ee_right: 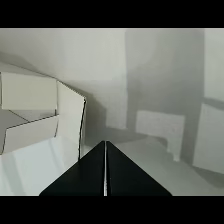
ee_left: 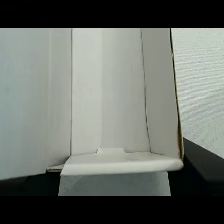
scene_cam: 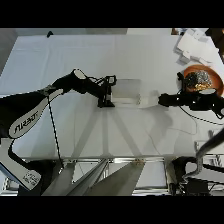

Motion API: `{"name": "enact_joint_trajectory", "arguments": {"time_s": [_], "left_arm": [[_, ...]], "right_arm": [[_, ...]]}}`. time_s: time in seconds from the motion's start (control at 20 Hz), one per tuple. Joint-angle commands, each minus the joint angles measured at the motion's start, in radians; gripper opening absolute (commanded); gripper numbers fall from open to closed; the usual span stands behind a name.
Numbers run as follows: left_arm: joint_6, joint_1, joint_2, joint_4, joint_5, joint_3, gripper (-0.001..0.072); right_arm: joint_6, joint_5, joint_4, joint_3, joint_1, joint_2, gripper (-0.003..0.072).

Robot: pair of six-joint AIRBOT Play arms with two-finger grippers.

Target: Fold the box and place the chain.

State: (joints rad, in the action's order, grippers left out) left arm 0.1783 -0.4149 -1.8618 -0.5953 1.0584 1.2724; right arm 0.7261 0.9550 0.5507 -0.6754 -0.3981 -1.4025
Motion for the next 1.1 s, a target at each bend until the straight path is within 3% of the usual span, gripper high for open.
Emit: {"name": "enact_joint_trajectory", "arguments": {"time_s": [0.0,0.3,0.6,1.05], "left_arm": [[0.0,0.0,0.0,0.0,0.0,0.0,0.0278],[0.0,0.0,0.0,0.0,0.0,0.0,0.0278],[0.0,0.0,0.0,0.0,0.0,0.0,0.0278],[0.0,0.0,0.0,0.0,0.0,0.0,0.0278]], "right_arm": [[-0.03,-0.005,-0.065,0.001,0.03,-0.005,0.0003],[-0.03,-0.07,-0.067,0.001,0.137,-0.006,0.0003],[-0.109,0.039,-0.216,0.001,0.162,-0.006,0.0004],[-0.145,0.035,-0.232,0.001,0.206,-0.006,0.0007]]}}
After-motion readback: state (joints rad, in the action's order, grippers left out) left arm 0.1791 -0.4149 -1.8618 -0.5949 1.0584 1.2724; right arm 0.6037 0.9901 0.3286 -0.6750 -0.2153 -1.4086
